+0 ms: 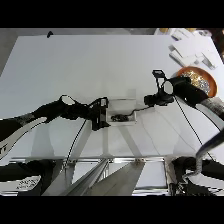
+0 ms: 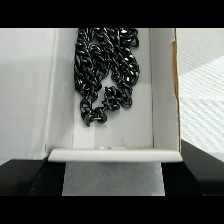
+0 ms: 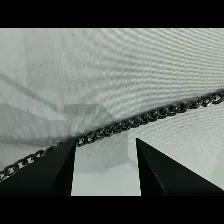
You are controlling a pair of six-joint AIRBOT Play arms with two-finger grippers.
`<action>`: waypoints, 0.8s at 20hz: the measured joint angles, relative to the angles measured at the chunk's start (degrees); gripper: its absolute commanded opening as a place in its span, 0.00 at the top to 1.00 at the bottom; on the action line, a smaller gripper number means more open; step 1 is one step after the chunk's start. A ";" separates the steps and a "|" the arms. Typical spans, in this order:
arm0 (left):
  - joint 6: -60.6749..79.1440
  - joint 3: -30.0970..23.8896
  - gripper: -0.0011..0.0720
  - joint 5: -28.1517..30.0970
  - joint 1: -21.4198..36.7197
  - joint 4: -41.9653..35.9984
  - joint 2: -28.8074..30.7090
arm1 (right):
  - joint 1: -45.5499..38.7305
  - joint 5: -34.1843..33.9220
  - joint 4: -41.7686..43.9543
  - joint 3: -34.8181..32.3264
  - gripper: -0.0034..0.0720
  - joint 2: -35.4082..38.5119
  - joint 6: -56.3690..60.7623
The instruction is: Fold the box and place the chain.
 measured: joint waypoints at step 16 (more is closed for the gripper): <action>-0.02 0.00 0.84 0.00 0.00 0.00 0.00 | 0.31 0.22 -0.37 -0.09 0.93 -2.45 0.66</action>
